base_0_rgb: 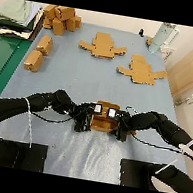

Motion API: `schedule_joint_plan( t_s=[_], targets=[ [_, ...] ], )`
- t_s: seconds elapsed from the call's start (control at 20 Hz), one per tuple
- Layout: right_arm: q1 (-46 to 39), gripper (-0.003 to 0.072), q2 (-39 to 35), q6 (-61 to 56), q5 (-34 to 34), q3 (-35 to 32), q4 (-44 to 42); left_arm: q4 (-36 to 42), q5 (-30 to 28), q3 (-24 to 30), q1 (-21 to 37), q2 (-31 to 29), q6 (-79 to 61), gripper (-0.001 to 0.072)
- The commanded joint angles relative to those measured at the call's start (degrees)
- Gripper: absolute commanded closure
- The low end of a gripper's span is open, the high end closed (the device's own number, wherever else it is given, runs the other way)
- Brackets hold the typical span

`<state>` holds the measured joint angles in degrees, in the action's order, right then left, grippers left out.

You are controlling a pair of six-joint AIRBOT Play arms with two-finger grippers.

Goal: Fold the box.

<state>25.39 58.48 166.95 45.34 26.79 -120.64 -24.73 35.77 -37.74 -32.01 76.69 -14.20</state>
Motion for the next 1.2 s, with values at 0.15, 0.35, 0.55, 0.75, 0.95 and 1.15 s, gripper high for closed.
schedule_joint_plan(
  t_s=[0.15,0.35,0.55,0.75,0.95,1.15],
  targets=[
    [0.04,0.0212,0.02,0.02,0.0,0.04,0.0,0.42,-0.24,-0.17,-0.09,-0.02,1.73,-0.0001],
    [0.04,0.0212,0.02,0.02,0.0,0.04,0.0,0.42,-0.2,-0.17,-0.09,0.0,1.55,-0.0001],
    [0.04,0.0212,0.02,0.0,0.0,0.04,0.0,0.24,-0.17,-0.39,-0.11,0.0,1.57,0.0],
    [0.04,0.0212,0.02,0.02,0.0,0.04,0.0,0.22,-0.2,-0.42,-0.11,0.0,1.95,0.006],
    [0.04,0.0212,0.02,0.0,0.0,0.04,0.0,-0.17,0.48,-0.39,-0.17,0.04,2.25,0.0119],
    [0.04,0.0212,0.02,0.02,0.0,0.04,0.0,-0.15,0.42,-0.39,-0.17,0.04,2.32,0.0119]
  ],
)
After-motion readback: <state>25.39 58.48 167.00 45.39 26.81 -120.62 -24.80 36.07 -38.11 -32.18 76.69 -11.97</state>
